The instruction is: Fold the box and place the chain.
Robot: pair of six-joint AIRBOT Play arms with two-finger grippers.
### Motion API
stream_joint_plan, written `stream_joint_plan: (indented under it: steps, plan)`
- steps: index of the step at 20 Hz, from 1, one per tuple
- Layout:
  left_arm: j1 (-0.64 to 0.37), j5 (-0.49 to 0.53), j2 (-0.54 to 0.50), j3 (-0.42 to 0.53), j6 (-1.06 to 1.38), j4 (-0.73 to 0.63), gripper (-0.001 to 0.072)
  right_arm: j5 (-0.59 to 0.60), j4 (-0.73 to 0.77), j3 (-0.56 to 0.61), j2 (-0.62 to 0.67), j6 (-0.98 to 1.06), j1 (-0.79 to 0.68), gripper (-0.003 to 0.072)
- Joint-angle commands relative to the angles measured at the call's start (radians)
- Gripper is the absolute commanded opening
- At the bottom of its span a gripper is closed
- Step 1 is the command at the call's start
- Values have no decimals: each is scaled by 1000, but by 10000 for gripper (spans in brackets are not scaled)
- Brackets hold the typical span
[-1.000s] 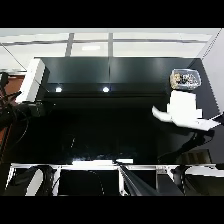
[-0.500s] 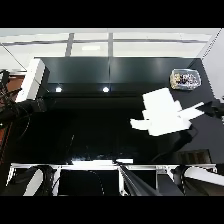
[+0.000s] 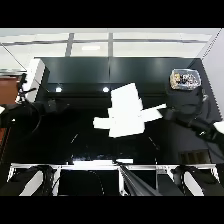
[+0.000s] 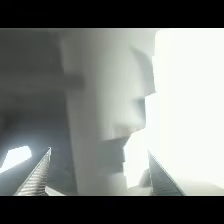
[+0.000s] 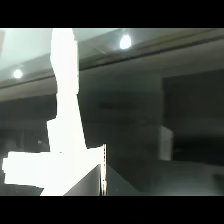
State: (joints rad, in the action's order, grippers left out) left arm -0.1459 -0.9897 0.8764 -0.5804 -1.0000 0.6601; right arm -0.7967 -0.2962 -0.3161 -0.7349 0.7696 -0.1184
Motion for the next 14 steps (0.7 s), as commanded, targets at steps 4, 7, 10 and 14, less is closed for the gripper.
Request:
stream_joint_plan:
  steps: [4, 7, 10, 14]
  plan:
    - [291, 117, 207, -24, -37, -44, 707, 364, -4, 88, 75, 27, 476, 20]
    - [364, 55, 356, -61, -63, -43, 707, 389, -12, 88, 75, 27, 546, 20]
    - [355, -8, 433, -63, -79, -60, 707, 376, -14, 88, 75, 31, 552, 21]
    - [325, -154, 518, -63, 101, -184, 708, 376, -15, 88, 75, 31, 552, 20]
